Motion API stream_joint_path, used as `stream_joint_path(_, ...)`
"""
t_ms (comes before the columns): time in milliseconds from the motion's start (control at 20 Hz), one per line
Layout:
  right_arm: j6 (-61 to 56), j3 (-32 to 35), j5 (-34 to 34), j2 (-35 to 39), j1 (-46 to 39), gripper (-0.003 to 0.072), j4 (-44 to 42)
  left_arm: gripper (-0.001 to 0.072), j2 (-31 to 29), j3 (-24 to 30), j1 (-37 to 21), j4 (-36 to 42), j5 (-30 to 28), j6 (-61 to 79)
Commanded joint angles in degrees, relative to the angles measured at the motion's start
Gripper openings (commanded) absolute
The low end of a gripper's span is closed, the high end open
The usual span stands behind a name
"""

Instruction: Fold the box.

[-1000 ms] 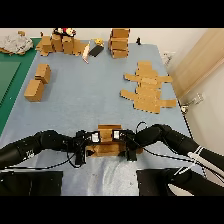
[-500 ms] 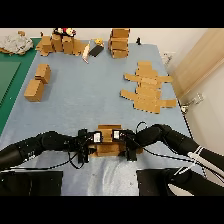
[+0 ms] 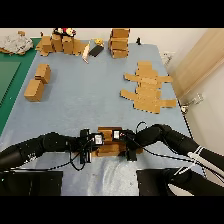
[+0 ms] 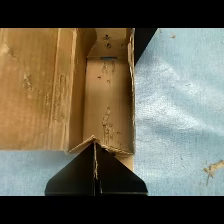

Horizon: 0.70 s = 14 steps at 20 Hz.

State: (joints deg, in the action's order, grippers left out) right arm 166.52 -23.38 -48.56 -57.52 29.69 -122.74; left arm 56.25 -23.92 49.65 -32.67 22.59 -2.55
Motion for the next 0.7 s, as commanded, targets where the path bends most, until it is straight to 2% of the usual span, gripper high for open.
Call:
stream_joint_path(0,0.00,0.00,0.02,-0.02,0.04,0.0497,-0.02,0.0014,0.24,-0.07,0.42,0.63,-0.57,0.24)
stream_joint_path(100,0.00,0.00,0.02,-0.02,0.04,0.0497,-0.02,0.0483,0.24,-0.07,1.11,1.22,-0.57,0.24)
stream_joint_path(150,0.00,0.00,0.02,-0.02,0.04,0.0497,-0.02,0.0460,0.24,-0.07,1.09,2.05,-0.61,0.24)
stream_joint_path(400,0.00,0.00,0.02,-0.02,0.04,0.0497,-0.02,0.0460,0.17,-0.07,1.07,2.01,-0.66,0.15)
stream_joint_path(550,0.00,0.00,0.02,-0.02,0.04,0.0497,-0.02,0.0454,-0.24,-0.07,-0.66,-1.16,-0.92,-5.09)
stream_joint_path(600,0.00,0.00,0.02,-0.02,0.04,0.0497,-0.02,0.0263,-1.31,-0.07,-1.84,-4.44,-0.44,-9.57)
stream_joint_path(650,0.00,0.00,0.02,-0.02,0.04,0.0497,-0.02,0.0137,-3.28,-0.09,-3.34,-8.70,1.86,-14.82)
